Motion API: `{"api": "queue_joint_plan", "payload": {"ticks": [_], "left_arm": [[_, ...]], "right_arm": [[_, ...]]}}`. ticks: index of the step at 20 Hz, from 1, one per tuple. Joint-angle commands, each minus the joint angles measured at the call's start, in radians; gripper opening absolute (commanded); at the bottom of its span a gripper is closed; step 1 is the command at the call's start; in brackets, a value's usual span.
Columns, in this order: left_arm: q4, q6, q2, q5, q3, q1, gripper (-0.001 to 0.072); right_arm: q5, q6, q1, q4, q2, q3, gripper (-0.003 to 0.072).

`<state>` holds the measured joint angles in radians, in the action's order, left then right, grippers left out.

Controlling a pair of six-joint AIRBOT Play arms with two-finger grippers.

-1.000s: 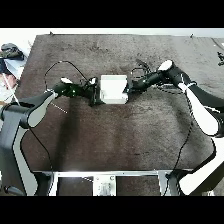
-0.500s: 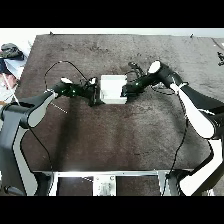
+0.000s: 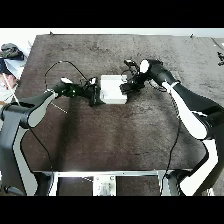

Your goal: Fold the box and place the chain.

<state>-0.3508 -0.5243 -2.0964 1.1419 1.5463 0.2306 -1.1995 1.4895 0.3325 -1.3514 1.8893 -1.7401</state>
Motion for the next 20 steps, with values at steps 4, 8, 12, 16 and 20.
{"api": "queue_joint_plan", "payload": {"ticks": [4, 8, 12, 16, 20], "left_arm": [[-0.001, 0.0, 0.0, 0.0, 0.0, -0.001, 0.0206], [-0.001, 0.0, 0.0, 0.0, 0.0, -0.001, 0.0206], [-0.001, 0.0, 0.0, 0.0, 0.0, -0.001, 0.0206], [-0.001, 0.0, 0.0, 0.0, 0.0, -0.001, 0.0206], [-0.001, 0.0, 0.0, 0.0, 0.0, -0.001, 0.0206]], "right_arm": [[-0.142, 0.132, 0.048, -0.146, 0.098, -0.159, 0.046], [-0.138, 0.205, 0.051, -0.156, 0.107, -0.159, 0.0458], [-0.124, 0.237, 0.065, -0.156, 0.107, -0.156, 0.0457], [-0.121, 0.295, 0.069, -0.151, 0.116, -0.156, 0.0313], [-0.121, 0.334, 0.069, -0.153, 0.118, -0.148, 0.0314]]}}
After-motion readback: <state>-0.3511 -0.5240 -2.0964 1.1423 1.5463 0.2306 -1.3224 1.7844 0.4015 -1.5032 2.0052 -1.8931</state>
